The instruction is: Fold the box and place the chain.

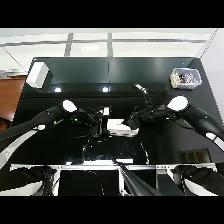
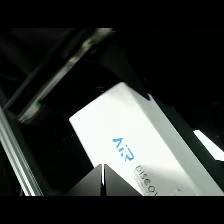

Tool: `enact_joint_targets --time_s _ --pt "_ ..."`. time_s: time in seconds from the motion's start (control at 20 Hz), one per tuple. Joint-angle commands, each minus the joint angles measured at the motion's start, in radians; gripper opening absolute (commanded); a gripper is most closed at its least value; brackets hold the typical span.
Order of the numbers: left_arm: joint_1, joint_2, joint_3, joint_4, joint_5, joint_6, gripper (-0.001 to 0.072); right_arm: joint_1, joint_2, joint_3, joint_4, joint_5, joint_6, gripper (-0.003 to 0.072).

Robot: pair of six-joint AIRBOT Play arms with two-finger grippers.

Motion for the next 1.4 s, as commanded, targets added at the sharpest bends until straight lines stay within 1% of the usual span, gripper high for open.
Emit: enact_joint_targets --time_s 0.0,0.2,0.3,0.35,0.45,0.6,0.65,0.7,0.75,0.85,0.9,0.95,1.0,1.1,1.15,1.25,1.35 --pt "0.001 0.0 0.001 0.0 0.003 0.0 0.0442 0.001 -0.072 -0.042 0.02 -0.042 0.117 0.002" --pt "0.001 0.0 0.001 0.0 0.006 0.0 0.0442 0.001 -0.082 -0.068 -0.061 -0.066 0.17 0.002" --pt "0.001 0.0 0.001 0.0 0.005 0.0 0.0442 0.001 -0.079 -0.067 -0.063 -0.068 0.145 0.002" --pt "0.001 0.0 0.001 0.0 0.005 0.0 0.0442 -0.002 -0.067 -0.062 -0.044 -0.042 0.101 0.0019" --pt "0.001 0.0 0.001 0.0 0.005 0.0 0.0442 -0.021 -0.017 -0.024 -0.041 0.053 0.062 0.002" --pt "0.001 0.003 0.005 0.009 0.004 -0.036 0.0446 -0.113 0.107 0.042 -0.079 0.175 0.071 0.0019" --pt "0.001 0.01 0.012 0.019 -0.003 -0.08 0.0471 -0.156 0.159 0.048 -0.105 0.203 0.096 0.0019" --pt "0.001 0.021 0.023 0.047 -0.019 -0.121 0.06 -0.201 0.206 0.047 -0.154 0.228 0.13 0.0019" --pt "0.001 0.035 0.039 0.09 -0.056 -0.162 0.0699 -0.247 0.253 0.047 -0.237 0.263 0.174 0.002" --pt "0.001 0.06 0.081 0.202 -0.17 -0.267 0.0707 -0.335 0.322 0.046 -0.421 0.352 0.245 0.0019" --pt "0.001 0.065 0.104 0.248 -0.208 -0.334 0.0707 -0.37 0.344 0.045 -0.49 0.398 0.247 0.0019" --pt "0.001 0.064 0.129 0.271 -0.239 -0.401 0.0708 -0.39 0.356 0.042 -0.522 0.415 0.247 0.0019" --pt "-0.001 0.064 0.15 0.264 -0.257 -0.425 0.0709 -0.402 0.356 0.037 -0.52 0.412 0.247 0.002" --pt "-0.021 0.064 0.193 0.24 -0.259 -0.424 0.0709 -0.401 0.356 0.024 -0.515 0.355 0.248 0.0019" --pt "-0.04 0.064 0.218 0.232 -0.247 -0.425 0.0709 -0.402 0.356 0.016 -0.515 0.322 0.249 0.0019" --pt "-0.086 0.059 0.257 0.232 -0.188 -0.471 0.0709 -0.402 0.356 -0.004 -0.505 0.254 0.255 0.0019" --pt "-0.134 0.025 0.302 0.232 -0.158 -0.563 0.0709 -0.402 0.356 -0.019 -0.499 0.197 0.255 0.002"
